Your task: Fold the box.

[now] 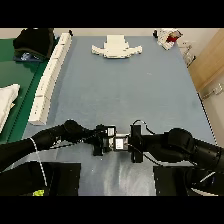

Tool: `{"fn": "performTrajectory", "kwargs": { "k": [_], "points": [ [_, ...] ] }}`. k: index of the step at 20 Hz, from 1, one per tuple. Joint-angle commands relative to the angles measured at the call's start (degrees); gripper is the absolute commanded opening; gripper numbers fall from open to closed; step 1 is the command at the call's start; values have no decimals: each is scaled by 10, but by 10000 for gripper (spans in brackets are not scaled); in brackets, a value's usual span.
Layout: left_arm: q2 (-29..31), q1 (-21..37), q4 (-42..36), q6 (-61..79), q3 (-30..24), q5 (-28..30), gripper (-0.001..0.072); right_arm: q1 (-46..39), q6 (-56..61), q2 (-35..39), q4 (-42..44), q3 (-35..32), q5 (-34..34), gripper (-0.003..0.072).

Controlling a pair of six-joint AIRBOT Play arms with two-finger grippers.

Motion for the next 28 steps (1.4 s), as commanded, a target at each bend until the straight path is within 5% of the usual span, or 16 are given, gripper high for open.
{"fn": "performTrajectory", "kwargs": {
  "k": [1,3,12,15,17,20,28],
  "points": [
    [0,0,0,0,0,1,468,0,-1,-5,19,0,-9,222],
    [0,0,0,0,0,1,468,0,-1,-1,19,0,-9,301],
    [0,0,0,0,0,1,468,-2,77,72,64,-3,4,299],
    [0,0,0,0,0,1,468,-5,135,117,167,-69,122,35],
    [0,0,0,0,0,1,468,-1,201,153,231,-141,240,17],
    [0,0,0,0,0,1,468,17,297,171,240,-208,320,7],
    [0,0,0,0,0,1,468,18,307,127,237,-230,343,8]
  ]
}}
